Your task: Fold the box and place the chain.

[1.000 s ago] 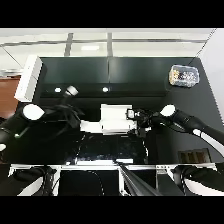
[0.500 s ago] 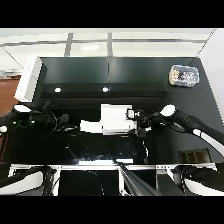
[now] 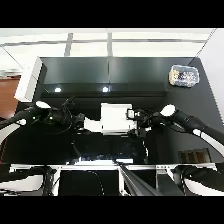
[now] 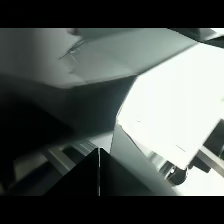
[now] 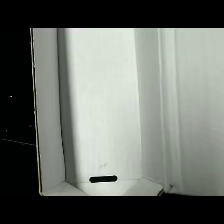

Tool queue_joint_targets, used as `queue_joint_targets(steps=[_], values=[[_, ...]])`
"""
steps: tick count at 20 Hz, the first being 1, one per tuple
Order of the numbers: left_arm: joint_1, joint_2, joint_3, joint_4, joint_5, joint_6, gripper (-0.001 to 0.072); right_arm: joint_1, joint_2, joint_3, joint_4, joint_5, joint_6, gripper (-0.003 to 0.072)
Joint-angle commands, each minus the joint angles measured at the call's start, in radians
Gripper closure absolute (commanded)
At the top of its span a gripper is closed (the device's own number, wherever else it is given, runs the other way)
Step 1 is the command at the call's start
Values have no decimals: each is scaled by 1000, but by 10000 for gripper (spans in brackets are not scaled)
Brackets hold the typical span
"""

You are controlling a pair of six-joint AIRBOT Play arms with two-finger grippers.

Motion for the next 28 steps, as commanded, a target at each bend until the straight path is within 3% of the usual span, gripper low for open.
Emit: queue_joint_targets(steps=[1, 2, 3, 9, 11, 12, 17, 22, 28], values=[[-17, -6, 47, -13, -78, 64, 408, 0, -1, 0, 0, 0, 0, 263], [-17, -6, 60, -13, -97, 66, 162, 0, -1, 0, 0, 0, 0, 263], [-19, -6, 72, -13, -108, 66, 57, 0, -1, 0, 0, 0, 0, 263], [-98, -6, 145, -10, -117, 31, 77, 0, -1, 0, 0, 0, 0, 263], [-146, -6, 177, -2, -116, -5, 205, 0, -1, 0, 0, 0, 0, 263], [-170, -6, 195, 13, -114, -40, 228, 0, -1, 0, 0, 0, 0, 263], [-291, -6, 300, 283, -39, -358, 228, 0, -1, 0, 0, 0, 0, 263], [-379, -6, 330, 358, 77, -526, 227, 0, -1, 0, 0, -1, 0, 263], [-457, -6, 331, 543, 124, -719, 227, 0, -1, 0, 0, -1, 0, 263]])
